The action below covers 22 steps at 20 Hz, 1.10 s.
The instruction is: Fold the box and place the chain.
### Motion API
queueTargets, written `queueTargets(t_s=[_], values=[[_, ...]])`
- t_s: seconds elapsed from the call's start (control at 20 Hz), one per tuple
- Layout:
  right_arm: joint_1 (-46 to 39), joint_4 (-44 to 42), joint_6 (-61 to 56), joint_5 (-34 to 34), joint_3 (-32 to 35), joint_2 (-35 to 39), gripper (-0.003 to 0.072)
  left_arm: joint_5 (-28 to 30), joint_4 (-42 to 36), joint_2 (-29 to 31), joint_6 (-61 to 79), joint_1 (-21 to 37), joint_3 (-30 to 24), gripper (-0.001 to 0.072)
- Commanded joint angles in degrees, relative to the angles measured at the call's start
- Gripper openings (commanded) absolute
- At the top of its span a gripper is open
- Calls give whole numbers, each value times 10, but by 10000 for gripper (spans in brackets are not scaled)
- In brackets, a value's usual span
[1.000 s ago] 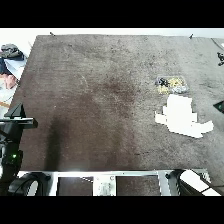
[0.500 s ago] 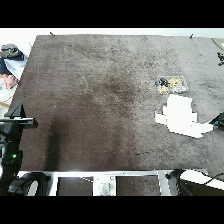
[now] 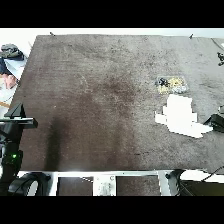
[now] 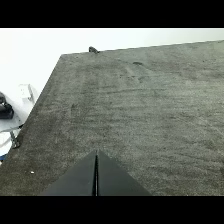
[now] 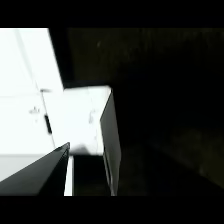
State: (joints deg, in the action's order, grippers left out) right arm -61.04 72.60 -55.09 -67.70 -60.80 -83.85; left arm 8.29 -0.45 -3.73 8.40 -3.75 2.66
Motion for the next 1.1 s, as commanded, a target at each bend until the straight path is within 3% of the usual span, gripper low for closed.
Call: queueTargets(t_s=[0.0,0.3,0.5,0.6,0.65,0.85,1.05], values=[[1,-55,38,-4,-1,-35,488,0,0,0,0,0,1,14],[-1,-64,63,-78,-4,-94,486,0,0,0,0,0,1,13],[-1,-86,97,-98,-4,-100,185,0,0,0,0,0,1,14],[-1,-110,150,-136,-4,-100,90,0,0,0,0,0,1,13],[-1,-120,176,-155,-4,-100,-10,0,0,0,0,0,1,13],[-1,-168,210,-242,-4,-100,-11,0,0,0,0,0,1,13],[0,-309,210,-282,19,-82,-13,0,0,0,0,0,1,14]])
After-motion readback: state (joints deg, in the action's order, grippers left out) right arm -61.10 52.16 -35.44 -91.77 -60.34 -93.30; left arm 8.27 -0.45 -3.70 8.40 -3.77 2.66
